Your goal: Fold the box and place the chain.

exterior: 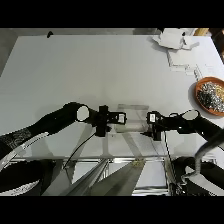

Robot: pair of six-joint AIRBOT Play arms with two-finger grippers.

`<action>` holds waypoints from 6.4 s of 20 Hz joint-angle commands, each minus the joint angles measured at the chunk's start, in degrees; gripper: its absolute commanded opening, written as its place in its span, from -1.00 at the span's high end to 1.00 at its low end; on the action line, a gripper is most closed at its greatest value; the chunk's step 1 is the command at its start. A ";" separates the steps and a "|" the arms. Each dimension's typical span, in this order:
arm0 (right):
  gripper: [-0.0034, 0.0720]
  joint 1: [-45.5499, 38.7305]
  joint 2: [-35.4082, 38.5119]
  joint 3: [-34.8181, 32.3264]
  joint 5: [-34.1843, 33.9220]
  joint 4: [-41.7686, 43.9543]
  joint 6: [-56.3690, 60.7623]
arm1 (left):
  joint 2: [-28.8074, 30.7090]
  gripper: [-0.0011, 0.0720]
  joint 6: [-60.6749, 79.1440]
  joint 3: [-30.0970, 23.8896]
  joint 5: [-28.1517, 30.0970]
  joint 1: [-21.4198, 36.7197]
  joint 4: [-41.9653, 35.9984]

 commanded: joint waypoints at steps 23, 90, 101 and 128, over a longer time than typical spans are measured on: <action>-0.31 -0.04 -0.02 0.04 -0.02 0.00 0.00 | -3.76 0.59 12.52 -0.02 5.51 -4.59 -17.20; -0.31 -0.04 -0.02 0.04 -0.02 -0.02 0.00 | 2.51 0.03 -64.08 -1.97 -1.31 1.01 -14.93; -0.31 -0.04 -0.02 0.04 -0.02 -0.02 0.00 | -5.07 0.04 -89.55 11.32 -8.85 -5.46 6.29; -0.31 -0.04 -0.02 0.04 -0.02 -0.02 0.00 | -16.00 0.61 -120.58 24.48 -23.26 -9.60 20.52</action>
